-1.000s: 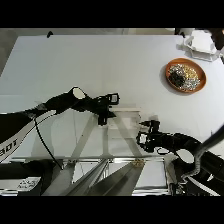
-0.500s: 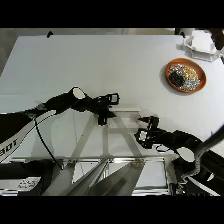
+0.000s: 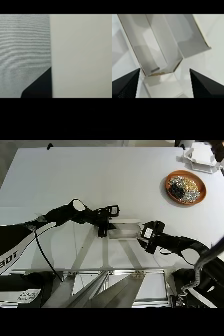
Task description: Fold the box and place the chain.
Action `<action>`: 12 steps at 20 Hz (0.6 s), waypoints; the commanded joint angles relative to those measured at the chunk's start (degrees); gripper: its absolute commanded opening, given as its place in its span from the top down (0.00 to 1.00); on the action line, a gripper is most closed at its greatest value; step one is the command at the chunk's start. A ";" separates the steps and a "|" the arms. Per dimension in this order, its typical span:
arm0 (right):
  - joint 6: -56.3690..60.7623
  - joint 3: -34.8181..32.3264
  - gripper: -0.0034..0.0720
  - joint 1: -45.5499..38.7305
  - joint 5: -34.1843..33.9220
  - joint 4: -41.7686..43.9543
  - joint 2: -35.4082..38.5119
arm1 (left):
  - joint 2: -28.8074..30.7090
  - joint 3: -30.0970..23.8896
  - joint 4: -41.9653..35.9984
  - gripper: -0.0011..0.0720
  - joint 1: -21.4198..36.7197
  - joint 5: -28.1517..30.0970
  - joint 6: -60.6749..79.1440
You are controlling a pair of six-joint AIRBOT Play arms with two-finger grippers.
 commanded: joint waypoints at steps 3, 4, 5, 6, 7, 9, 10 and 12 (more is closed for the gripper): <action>-12.33 0.87 0.04 -3.78 4.57 10.34 -1.75 | 0.04 0.04 0.02 0.97 0.04 -0.04 0.02; -13.94 0.87 0.04 -3.80 4.57 11.96 -2.34 | 0.04 0.04 0.02 0.97 0.04 -0.04 0.02; -15.50 0.87 0.04 -3.80 4.50 13.35 -3.13 | 0.04 0.04 0.02 0.97 0.04 -0.07 0.02; -17.22 0.87 0.04 -3.80 4.44 14.69 -3.89 | 0.04 0.04 0.02 0.97 0.04 -0.04 0.02; -19.41 0.90 0.04 -3.80 4.42 16.13 -4.70 | 0.04 0.04 0.02 0.97 0.04 -0.07 0.02; -23.80 0.92 0.04 -4.52 4.79 19.34 -6.27 | 0.04 0.04 0.02 0.97 0.04 -0.07 0.02; -25.38 0.92 0.04 -6.19 5.55 20.79 -6.91 | 0.04 0.04 0.02 0.97 0.04 -0.07 0.02; -26.69 0.94 0.04 -10.29 7.80 21.07 -7.08 | 0.04 0.04 0.02 0.97 0.04 -0.04 0.02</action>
